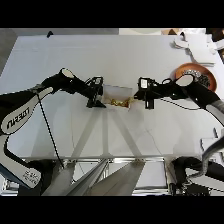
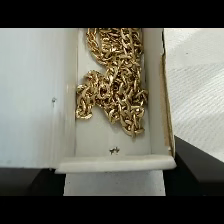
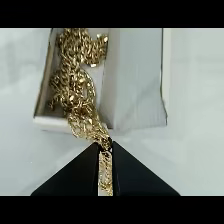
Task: Fold the box and place the chain.
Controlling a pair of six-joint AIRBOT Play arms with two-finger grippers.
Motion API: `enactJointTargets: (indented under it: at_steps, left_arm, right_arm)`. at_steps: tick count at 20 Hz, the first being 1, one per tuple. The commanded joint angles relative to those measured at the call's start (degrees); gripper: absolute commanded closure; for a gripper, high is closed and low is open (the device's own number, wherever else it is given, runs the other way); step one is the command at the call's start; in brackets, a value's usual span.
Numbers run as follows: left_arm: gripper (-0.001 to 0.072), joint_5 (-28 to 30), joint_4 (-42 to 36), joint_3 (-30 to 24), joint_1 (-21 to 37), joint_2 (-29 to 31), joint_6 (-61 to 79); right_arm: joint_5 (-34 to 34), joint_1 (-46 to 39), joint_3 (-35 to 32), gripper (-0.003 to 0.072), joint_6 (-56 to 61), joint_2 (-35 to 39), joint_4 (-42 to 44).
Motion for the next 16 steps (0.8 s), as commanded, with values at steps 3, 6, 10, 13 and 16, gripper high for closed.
enactJointTargets:
  at_steps: [3, 6, 10, 13, 16]
  left_arm:
    - [0.0238, 0.02, 0.02, -0.02, 0.02, 0.02, 0.02]
    - [0.0238, 0.02, 0.02, -0.02, 0.02, 0.02, 0.02]
    - [0.0238, 0.02, 0.02, -0.02, 0.02, 0.02, 0.02]
    - [0.0238, 0.02, 0.02, -0.02, 0.02, 0.02, 0.02]
    - [0.0238, 0.02, 0.02, -0.02, 0.02, 0.02, 0.02]
  right_arm:
    - [-1.42, 6.69, -0.02, 0.0676, 11.32, 7.72, -3.37]
    - [-9.94, 12.41, 0.0, 0.0676, 17.07, 9.16, -2.62]
    - [-25.0, 21.0, 0.0, 0.0674, 19.76, 9.14, -2.62]
    - [-34.18, 25.68, 0.0, 0.0674, 19.76, 8.68, -2.58]
    - [-38.34, 27.78, -0.02, 0.0674, 23.34, 6.95, -2.62]
